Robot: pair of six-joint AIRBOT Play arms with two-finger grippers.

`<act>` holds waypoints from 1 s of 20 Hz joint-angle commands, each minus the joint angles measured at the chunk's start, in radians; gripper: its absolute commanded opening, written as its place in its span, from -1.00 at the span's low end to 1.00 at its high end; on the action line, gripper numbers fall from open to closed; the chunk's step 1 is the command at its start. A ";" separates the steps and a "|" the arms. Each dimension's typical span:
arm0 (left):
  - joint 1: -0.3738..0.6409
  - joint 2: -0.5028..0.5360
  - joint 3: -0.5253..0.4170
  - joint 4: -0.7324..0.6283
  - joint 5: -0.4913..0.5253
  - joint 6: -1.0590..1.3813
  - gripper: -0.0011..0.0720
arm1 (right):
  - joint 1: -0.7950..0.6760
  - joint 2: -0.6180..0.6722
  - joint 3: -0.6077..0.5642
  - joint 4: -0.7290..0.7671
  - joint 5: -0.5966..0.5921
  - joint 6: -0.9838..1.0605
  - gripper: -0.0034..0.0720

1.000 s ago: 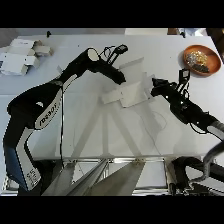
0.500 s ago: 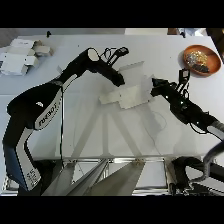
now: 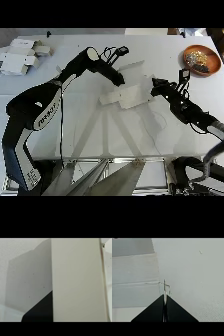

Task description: Fold the box and place the chain.

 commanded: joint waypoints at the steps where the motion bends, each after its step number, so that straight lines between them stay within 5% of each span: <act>1: 0.000 0.001 0.000 -0.020 0.005 0.000 -0.94 | 0.001 0.001 0.000 0.000 0.010 0.000 -0.87; 13: 0.000 0.001 0.000 -0.062 0.028 0.000 -0.94 | 0.001 0.001 0.000 0.000 0.043 0.011 -0.85; 14: 0.000 0.001 0.000 -0.062 0.028 0.000 -0.94 | 0.001 0.001 0.000 0.000 0.043 0.016 -0.63; 15: 0.000 0.001 0.000 -0.062 0.028 0.000 -0.94 | 0.001 0.002 0.000 0.000 0.044 0.016 -0.09; 16: 0.000 0.001 0.000 -0.062 0.027 0.000 -0.94 | 0.001 0.003 0.000 0.000 0.044 0.015 0.20; 20: 0.009 0.017 0.000 -0.063 -0.022 0.016 -0.95 | 0.001 0.056 0.002 0.008 0.044 0.001 0.26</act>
